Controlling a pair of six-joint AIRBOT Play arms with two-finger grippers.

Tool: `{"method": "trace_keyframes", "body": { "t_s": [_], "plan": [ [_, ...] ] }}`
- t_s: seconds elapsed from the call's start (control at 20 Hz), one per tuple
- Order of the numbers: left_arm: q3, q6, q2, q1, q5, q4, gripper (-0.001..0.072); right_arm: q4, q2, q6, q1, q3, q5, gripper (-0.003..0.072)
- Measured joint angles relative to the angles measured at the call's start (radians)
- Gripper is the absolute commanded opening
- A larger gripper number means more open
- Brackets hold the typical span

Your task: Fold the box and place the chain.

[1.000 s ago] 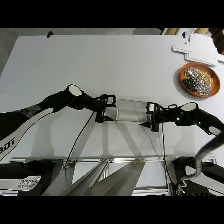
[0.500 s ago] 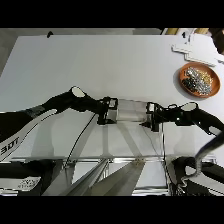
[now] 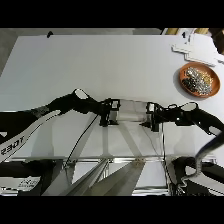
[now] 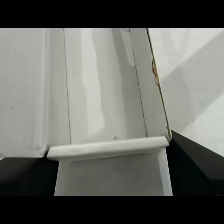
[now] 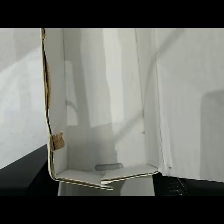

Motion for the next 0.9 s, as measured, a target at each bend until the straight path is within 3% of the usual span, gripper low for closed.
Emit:
{"method": "trace_keyframes", "body": {
  "t_s": [0.1, 0.2, 0.25, 0.3, 0.9],
  "plan": [
    [0.000, -0.001, -0.004, -0.002, 0.004, -0.011, 0.0668, 0.000, 0.000, 0.000, 0.000, 0.000, 0.000, 0.0427],
    [0.000, -0.003, -0.006, -0.003, 0.011, -0.020, 0.0314, 0.000, 0.000, 0.000, 0.000, 0.000, 0.000, 0.0427],
    [0.000, -0.004, -0.007, -0.003, 0.011, -0.022, 0.0228, 0.000, 0.000, 0.000, 0.000, 0.000, 0.000, 0.0427],
    [0.000, -0.004, -0.007, -0.004, 0.010, -0.023, 0.0203, 0.000, 0.000, 0.000, 0.000, 0.000, 0.000, 0.0427],
    [0.000, -0.005, -0.008, -0.009, 0.010, -0.019, 0.0207, 0.000, 0.000, 0.000, 0.000, 0.000, 0.000, 0.0427]
  ]
}}
